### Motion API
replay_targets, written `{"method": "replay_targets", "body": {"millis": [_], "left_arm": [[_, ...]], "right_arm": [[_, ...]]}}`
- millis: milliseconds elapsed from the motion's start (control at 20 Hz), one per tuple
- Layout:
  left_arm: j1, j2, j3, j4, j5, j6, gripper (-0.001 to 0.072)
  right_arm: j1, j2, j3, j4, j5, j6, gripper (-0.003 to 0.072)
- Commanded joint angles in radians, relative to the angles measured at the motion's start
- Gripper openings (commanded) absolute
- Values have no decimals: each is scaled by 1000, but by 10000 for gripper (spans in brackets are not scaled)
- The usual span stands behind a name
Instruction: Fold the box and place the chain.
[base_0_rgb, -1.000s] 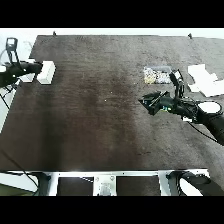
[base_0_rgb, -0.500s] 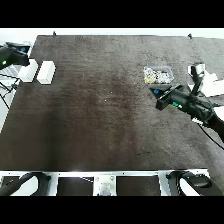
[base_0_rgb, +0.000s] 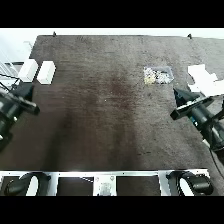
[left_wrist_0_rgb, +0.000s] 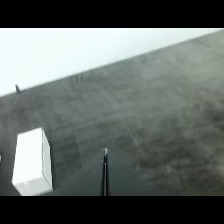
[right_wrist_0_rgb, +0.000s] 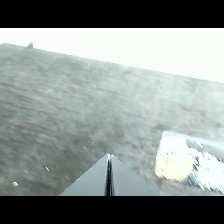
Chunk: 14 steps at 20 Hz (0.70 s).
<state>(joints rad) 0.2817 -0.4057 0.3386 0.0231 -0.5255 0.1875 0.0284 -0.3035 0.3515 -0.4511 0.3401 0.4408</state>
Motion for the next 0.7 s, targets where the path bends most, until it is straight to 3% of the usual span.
{"method": "replay_targets", "body": {"millis": [0, 150, 450, 650], "left_arm": [[0, 141, -209, -26, 42, 31, 11], [0, 146, -242, -24, 44, 31, 13], [0, 146, -242, -24, 39, 19, 18], [0, 146, -242, -24, 37, 2, 18]], "right_arm": [[-1, 88, -127, -21, -45, 9, 5], [-1, 88, -174, -25, -63, 9, 5], [-1, 103, -192, -32, -215, 9, 5], [-5, 113, -225, -32, -230, 8, 7]]}}
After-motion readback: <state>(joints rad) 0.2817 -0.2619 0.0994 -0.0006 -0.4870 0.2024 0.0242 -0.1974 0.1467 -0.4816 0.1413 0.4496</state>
